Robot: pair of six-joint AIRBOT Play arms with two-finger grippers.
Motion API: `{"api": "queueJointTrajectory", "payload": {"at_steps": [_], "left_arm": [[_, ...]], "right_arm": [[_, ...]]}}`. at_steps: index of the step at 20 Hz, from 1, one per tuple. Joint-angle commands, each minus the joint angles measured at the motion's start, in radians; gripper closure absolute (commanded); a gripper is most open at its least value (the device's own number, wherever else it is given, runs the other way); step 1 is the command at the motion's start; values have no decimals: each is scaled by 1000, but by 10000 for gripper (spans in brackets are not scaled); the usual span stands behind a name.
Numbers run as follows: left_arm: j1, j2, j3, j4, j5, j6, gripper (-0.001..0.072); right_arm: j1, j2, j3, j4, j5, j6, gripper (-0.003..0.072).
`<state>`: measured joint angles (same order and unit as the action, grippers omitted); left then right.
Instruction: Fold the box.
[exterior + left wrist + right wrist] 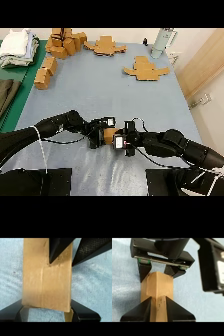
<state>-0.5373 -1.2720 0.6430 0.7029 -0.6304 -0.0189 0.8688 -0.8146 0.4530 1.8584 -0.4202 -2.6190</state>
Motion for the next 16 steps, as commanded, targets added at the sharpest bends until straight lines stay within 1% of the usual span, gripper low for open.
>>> {"api": "queueJointTrajectory", "payload": {"at_steps": [1, 11, 12, 13, 16], "left_arm": [[1, 0, 0, 0, 0, 0, 238], [1, 0, 0, 0, 0, 0, 238], [1, 0, 0, 0, 0, 0, 238], [1, 0, 0, 0, 0, 0, 238], [1, 0, 0, 0, 0, 0, 238]], "right_arm": [[0, 16, 1, 8, -14, 0, 427], [0, 48, 1, 24, -16, 0, 428], [0, 47, 1, 23, -14, 0, 473], [-1, 46, 1, 23, -14, 0, 543], [-3, 29, 1, 8, -5, 0, 543]]}}
